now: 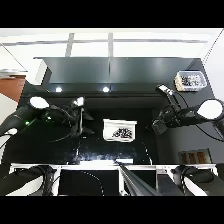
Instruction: Fold the box and place the chain.
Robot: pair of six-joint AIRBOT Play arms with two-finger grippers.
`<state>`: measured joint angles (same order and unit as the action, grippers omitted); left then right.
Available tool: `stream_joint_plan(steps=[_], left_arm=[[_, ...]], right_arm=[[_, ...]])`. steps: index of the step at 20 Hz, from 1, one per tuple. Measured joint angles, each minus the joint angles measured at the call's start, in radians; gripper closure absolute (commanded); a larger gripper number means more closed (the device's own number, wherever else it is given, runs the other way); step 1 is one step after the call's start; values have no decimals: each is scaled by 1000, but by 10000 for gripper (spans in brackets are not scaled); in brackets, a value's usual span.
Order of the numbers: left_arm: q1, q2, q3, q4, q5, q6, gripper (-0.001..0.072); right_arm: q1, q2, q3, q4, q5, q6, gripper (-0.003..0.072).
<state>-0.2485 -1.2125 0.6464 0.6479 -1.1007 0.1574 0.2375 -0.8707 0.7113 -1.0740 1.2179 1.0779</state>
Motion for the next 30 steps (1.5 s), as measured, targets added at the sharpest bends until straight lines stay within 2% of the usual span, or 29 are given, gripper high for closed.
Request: stream_joint_plan(steps=[4, 9, 15, 30], left_arm=[[-70, -52, 0, 9, 33, 127, 4], [-117, -93, 0, -27, 74, 171, 4], [-156, -102, -1, -93, 110, 172, 4], [-206, -104, -1, -161, 197, 125, 4]], right_arm=[[0, 0, 0, 0, -16, 3, 172], [0, 0, 0, 0, -27, 3, 172], [0, 0, 0, -1, -35, 3, 172], [0, 0, 0, -1, -44, 3, 172]])
